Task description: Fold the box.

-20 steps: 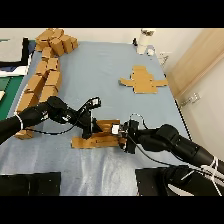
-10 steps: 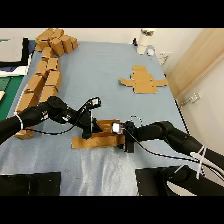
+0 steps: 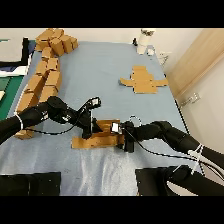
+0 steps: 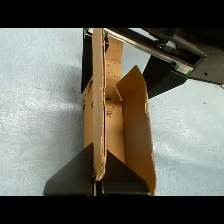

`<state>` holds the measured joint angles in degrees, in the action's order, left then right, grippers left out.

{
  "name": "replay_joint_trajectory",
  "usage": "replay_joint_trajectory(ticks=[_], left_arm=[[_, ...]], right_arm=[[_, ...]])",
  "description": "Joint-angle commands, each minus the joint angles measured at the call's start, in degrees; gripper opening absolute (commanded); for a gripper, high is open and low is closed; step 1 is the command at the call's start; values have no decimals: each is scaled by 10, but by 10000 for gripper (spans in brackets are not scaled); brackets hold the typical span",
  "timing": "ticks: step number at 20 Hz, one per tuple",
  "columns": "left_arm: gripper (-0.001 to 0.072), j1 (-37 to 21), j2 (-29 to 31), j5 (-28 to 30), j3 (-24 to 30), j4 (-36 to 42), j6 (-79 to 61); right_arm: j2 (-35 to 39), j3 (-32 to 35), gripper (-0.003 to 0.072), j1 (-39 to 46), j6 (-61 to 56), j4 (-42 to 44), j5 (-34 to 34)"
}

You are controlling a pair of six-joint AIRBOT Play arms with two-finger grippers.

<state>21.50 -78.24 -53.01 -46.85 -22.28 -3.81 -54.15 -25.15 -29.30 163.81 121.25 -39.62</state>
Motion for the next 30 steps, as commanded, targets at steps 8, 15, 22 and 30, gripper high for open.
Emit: replay_joint_trajectory(ticks=[8, 15, 22, 30], left_arm=[[13, 0, 0, 0, 0, 0, 0], [13, 0, 0, 0, 0, 0, 0], [13, 0, 0, 0, 0, 0, 0], [13, 0, 0, 0, 0, 0, 0]], right_arm=[[-1, 0, 717, -1, 13, 5, 2], [-24, 0, 532, -1, 24, 21, 1], [-27, 0, 536, -1, 32, 23, 1], [-38, 0, 557, -11, 31, 28, 1]])
